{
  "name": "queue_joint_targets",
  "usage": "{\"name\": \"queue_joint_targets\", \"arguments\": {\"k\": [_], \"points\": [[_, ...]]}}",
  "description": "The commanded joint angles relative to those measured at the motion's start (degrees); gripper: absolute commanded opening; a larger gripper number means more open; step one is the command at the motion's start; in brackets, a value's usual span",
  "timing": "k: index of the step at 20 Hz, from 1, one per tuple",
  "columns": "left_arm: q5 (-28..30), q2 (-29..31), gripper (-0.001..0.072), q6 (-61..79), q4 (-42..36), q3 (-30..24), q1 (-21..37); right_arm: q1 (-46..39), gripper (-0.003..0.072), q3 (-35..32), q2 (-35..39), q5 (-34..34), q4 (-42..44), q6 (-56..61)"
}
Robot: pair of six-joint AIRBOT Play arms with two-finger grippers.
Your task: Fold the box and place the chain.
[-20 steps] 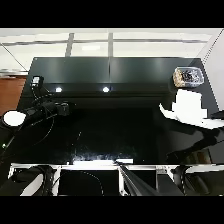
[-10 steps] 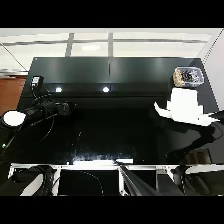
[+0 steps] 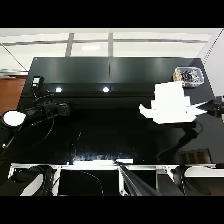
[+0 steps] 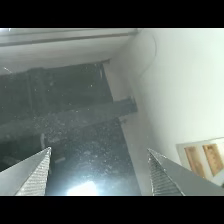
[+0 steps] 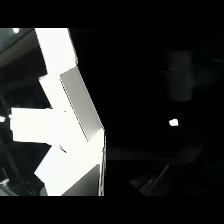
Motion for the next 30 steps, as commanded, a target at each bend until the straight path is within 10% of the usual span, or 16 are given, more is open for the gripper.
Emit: {"name": "queue_joint_targets", "arguments": {"k": [1, 14, 19, 30], "points": [[-0.4, 0.0, 0.0706, 0.0, 0.0, 0.0, 0.0, 7.6, 0.0040, -5.7, 6.9, -5.8, 2.7, -0.9], [-11.5, -3.0, 0.0707, 1.5, -9.0, 0.2, -4.7, 49.7, 0.0040, -43.4, 40.7, -42.0, 11.1, -2.0], [-18.7, -14.2, 0.0707, 12.9, -25.7, 0.5, -4.8, 62.3, 0.0040, -46.4, 40.7, -53.5, 11.4, -1.9], [-24.4, -34.6, 0.0695, 19.9, -26.1, 11.2, -13.7, 64.6, 0.0040, -46.4, 40.7, -53.8, 12.3, -1.0]]}}
